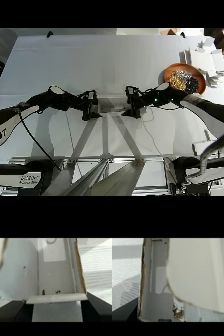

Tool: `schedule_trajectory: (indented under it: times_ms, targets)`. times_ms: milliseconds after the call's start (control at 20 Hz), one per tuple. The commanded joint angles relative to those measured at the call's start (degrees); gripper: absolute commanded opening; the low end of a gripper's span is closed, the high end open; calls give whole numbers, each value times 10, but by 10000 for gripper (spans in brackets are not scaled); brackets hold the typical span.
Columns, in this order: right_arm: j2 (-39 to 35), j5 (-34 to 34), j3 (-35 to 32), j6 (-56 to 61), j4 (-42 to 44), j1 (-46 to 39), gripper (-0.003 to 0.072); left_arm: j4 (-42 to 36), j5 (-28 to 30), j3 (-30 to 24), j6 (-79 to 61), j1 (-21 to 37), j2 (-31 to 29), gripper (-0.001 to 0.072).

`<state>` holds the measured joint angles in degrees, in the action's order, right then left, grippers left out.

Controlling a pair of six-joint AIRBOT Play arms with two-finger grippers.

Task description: Fold the box and place the chain.

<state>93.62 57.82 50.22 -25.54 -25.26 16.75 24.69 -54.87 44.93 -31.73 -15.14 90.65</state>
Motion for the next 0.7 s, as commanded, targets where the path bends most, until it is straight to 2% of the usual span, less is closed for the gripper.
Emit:
schedule_trajectory:
  times_ms: [0, 300, 350, 400, 450, 550, 650]
  targets:
    - [0, 1, 0, 0, 6, 1, 505, 0, 0, 1, 0, 0, 0, 276]
    - [0, 70, 0, 1, -6, 1, 505, 0, 0, 1, 0, 0, 0, 276]
    - [0, 65, 0, 0, -4, 1, 520, 0, 0, 1, 0, 0, 0, 276]
    - [0, 61, 0, 2, -5, 1, 660, 0, 0, 1, 0, 0, 0, 276]
    - [0, 56, 0, 3, -9, 1, 718, 0, 0, 1, 0, 0, 0, 276]
    - [-1, 49, 0, 18, -58, 0, 718, 0, 0, 1, 0, 0, 0, 276]
    - [-7, 48, 0, 86, -124, -2, 707, 0, 0, 1, 0, 0, 0, 276]
